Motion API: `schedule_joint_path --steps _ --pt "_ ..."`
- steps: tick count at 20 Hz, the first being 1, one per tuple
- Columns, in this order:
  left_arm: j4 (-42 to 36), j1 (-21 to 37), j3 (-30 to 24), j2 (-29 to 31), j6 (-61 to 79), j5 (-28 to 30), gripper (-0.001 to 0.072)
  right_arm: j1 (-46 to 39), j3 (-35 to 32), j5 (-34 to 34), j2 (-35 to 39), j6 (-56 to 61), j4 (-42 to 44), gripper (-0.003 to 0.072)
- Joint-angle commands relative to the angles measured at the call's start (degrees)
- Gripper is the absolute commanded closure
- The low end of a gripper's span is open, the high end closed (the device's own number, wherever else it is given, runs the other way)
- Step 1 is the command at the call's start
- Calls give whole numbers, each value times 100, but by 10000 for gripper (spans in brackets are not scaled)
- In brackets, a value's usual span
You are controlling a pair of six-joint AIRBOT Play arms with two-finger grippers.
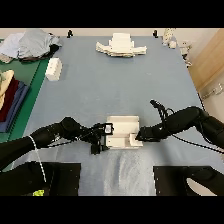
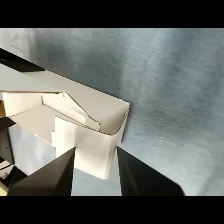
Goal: Fold the box.
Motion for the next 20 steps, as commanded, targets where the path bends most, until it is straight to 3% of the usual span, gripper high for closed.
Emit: schedule_joint_path --steps 1,10,20 --pt "2 0 4 -2 0 0 202 710 404 90 -214 1255 -931 274" --pt "2 0 4 -2 0 0 202 2417 1488 -522 -1377 4094 -3174 275" --pt "2 0 4 -2 2 0 202 2658 1836 -619 -2221 4721 -3392 279"
